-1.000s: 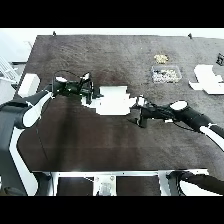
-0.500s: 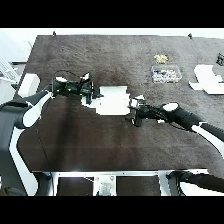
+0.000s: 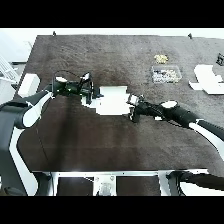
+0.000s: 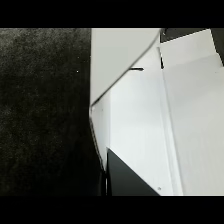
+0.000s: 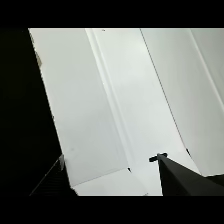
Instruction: Fold the box and place the chain.
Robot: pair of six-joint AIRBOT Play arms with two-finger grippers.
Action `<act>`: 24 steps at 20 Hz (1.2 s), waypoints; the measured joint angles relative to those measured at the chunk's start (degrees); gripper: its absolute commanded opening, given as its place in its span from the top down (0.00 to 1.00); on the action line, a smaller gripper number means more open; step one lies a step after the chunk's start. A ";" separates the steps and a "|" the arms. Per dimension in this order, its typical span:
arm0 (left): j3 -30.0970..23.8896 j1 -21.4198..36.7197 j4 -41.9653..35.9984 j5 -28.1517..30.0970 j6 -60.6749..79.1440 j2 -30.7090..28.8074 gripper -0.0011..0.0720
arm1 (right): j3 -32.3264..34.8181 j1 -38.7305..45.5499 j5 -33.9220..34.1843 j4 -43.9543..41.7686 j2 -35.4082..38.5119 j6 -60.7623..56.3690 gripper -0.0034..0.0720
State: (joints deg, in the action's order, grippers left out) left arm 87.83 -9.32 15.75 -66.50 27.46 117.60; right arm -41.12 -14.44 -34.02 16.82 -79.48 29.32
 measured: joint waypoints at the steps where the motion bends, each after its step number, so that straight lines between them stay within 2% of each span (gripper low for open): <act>1: 0.00 0.00 0.02 0.02 0.00 0.00 0.96 | -0.24 0.00 0.02 -0.11 0.00 0.07 0.04; 6: 0.00 0.00 0.02 0.00 0.00 0.00 0.96 | -0.55 -0.11 -1.81 1.75 1.68 -1.68 0.04; 13: 0.00 0.00 0.00 0.00 0.00 0.00 0.96 | 0.61 -0.55 -3.15 12.72 2.56 -6.73 0.04; 24: 0.00 0.00 0.02 0.00 0.00 0.00 0.96 | -1.73 -3.04 4.63 15.23 -1.27 -7.61 0.04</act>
